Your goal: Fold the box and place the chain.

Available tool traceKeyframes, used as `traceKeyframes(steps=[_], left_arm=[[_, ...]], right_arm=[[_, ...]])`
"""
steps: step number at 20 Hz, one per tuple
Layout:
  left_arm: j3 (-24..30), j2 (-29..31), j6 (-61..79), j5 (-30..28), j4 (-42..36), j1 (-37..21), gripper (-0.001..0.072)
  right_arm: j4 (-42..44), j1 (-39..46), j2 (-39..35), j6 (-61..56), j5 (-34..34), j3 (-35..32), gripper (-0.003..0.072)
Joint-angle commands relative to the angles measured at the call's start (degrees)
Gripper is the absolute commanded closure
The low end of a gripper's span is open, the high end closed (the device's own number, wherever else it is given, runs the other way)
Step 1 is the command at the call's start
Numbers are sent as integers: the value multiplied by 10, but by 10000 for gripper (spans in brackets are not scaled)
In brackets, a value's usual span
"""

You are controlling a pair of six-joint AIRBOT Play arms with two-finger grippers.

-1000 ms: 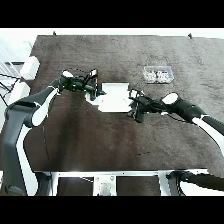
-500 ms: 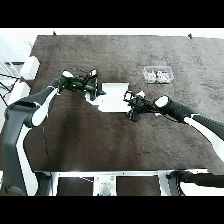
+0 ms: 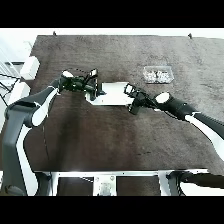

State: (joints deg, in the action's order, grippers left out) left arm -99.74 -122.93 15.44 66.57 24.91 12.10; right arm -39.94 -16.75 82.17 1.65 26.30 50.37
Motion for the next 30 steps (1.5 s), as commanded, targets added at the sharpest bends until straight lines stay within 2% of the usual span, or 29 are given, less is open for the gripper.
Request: traceKeyframes(steps=[1, 4, 6, 7, 9, 22, 30], left_arm=[[0, 0, 0, 1, -1, 0, 688], [0, 0, 0, 1, -1, 0, 688], [0, 0, 0, 1, -1, 0, 688], [0, 0, 0, 1, -1, 0, 688], [0, 0, -2, 1, -1, 0, 688], [0, 0, -4, 3, -1, 0, 688], [0, 0, -4, 3, -1, 0, 688]], right_arm=[[5, 1, -4, 26, -4, 10, 134], [26, 16, 5, 82, 4, 14, 133], [51, 34, 18, 114, 54, 32, 128], [64, 42, 22, 124, 66, 40, 87], [79, 52, 24, 141, 76, 50, 87], [80, 83, 76, 154, 132, 107, 72], [79, 106, 108, 156, 208, 154, 73]])
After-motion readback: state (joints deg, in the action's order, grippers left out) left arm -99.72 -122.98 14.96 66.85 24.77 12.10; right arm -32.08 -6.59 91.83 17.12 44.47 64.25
